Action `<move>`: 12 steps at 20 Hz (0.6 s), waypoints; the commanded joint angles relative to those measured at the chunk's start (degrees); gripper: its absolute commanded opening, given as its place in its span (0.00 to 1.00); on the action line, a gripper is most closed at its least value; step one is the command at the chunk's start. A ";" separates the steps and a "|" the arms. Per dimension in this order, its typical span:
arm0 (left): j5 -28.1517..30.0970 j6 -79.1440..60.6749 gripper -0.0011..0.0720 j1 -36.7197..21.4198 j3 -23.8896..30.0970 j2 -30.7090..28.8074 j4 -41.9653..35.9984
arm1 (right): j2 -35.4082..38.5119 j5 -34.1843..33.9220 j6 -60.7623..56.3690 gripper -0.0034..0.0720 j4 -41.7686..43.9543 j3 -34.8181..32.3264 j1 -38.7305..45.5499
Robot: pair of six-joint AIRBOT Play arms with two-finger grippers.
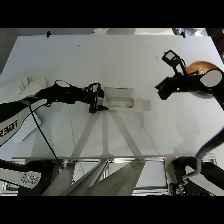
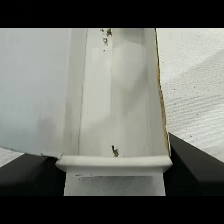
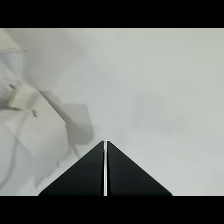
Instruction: Fold the box and place the chain.
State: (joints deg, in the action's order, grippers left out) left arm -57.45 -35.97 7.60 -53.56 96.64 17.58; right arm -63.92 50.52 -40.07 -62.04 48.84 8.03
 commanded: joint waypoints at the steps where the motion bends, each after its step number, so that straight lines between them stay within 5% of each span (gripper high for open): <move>1: 0.02 0.00 0.49 0.00 -0.02 -0.04 0.02 | -2.60 0.50 -6.45 0.06 -3.50 -4.11 3.30; 7: 0.02 0.00 0.49 0.00 -0.02 -0.04 0.02 | -15.89 0.85 -5.20 0.06 7.58 -4.92 0.37; 12: 0.02 0.00 0.49 0.00 -0.02 -0.04 0.02 | -19.21 0.98 -0.85 0.06 16.96 -4.92 -4.02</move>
State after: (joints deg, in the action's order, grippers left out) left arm -57.43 -35.97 7.60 -53.56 96.64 17.61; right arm -81.06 51.09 -43.29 -51.59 44.01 5.85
